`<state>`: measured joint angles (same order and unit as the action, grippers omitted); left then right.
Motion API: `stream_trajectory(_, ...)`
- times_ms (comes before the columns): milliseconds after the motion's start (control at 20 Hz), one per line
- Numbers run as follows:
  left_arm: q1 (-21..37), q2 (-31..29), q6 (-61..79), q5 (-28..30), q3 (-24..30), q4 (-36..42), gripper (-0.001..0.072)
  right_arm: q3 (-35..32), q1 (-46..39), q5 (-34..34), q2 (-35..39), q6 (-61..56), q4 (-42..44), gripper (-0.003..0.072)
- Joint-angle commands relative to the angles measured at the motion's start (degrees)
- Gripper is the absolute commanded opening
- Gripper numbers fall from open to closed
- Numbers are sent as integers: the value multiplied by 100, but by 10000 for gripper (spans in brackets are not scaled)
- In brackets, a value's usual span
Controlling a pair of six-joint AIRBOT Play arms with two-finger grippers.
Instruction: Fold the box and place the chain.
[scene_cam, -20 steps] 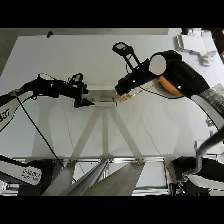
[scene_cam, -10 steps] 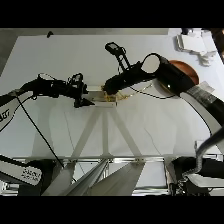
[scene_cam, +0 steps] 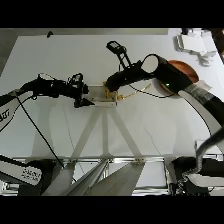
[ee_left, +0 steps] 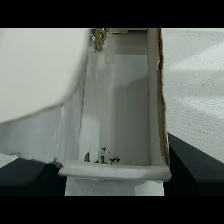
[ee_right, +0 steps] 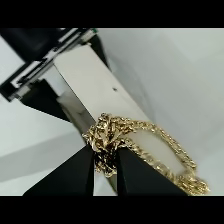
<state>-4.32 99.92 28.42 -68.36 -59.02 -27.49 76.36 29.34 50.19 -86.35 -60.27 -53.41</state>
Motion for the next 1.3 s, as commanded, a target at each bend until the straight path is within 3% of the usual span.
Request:
stream_trajectory(0,0,0,2,0,-4,-2,375,4,-286,361,374,-278,-887,11)
stream_trajectory(250,0,0,2,0,-4,-2,375,-15,-614,1029,586,-446,-1735,11)
stream_trajectory(450,0,0,2,0,-4,-2,375,-92,-505,1504,573,-439,-1703,11)
stream_trajectory(600,0,0,2,0,-4,-2,375,-157,-332,1453,520,-343,-1478,11)
stream_trajectory(1050,0,0,4,0,-4,-2,375,-155,-96,560,-378,1344,1718,11)
stream_trajectory(1250,0,0,2,0,-4,-2,375,-155,-72,-365,-636,1727,2243,12)
